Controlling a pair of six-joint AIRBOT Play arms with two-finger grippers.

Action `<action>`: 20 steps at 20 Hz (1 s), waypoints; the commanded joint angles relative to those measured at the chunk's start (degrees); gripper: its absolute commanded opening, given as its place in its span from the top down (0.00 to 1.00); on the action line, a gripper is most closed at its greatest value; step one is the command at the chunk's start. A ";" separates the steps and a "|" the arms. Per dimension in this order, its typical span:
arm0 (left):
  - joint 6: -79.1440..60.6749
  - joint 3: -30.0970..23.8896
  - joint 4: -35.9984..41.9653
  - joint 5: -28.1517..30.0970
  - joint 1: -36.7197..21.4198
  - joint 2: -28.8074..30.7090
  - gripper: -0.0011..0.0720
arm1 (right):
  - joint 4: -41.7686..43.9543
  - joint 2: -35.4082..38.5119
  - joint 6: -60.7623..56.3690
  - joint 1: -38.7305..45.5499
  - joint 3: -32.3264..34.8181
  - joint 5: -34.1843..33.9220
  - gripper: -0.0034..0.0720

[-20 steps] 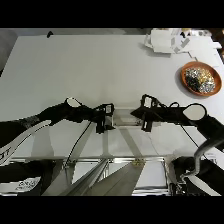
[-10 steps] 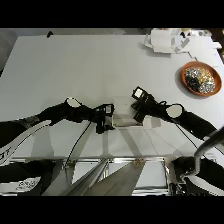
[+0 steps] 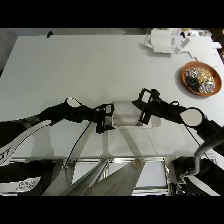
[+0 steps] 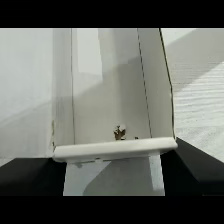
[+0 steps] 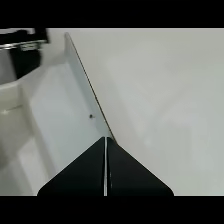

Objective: Fold the box and place the chain.

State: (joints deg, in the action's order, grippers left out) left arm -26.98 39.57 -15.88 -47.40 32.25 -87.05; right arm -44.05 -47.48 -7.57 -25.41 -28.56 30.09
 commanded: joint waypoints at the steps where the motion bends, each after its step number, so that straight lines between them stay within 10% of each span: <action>1: 0.02 0.04 -0.02 0.04 -0.02 0.00 0.89 | -18.75 4.37 -0.13 0.07 0.02 14.78 0.94; 5: 0.02 0.04 -0.04 0.04 -0.02 0.00 0.89 | -23.78 3.37 0.11 9.27 0.59 25.38 0.88; 7: 0.02 0.04 -0.04 0.00 -0.02 0.00 0.89 | -22.77 2.40 0.11 13.35 1.31 23.08 0.37; 8: 0.02 0.04 -0.02 0.02 -0.02 0.00 0.89 | -21.05 1.38 0.13 14.34 1.49 21.40 0.35; 20: 0.02 0.04 -0.02 0.02 -0.02 0.00 0.89 | -3.41 -14.25 22.88 13.68 1.66 19.80 0.76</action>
State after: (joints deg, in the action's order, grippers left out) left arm -26.96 39.57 -15.90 -47.37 32.25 -87.05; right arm -52.23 -58.81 10.26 -11.77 -26.94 49.80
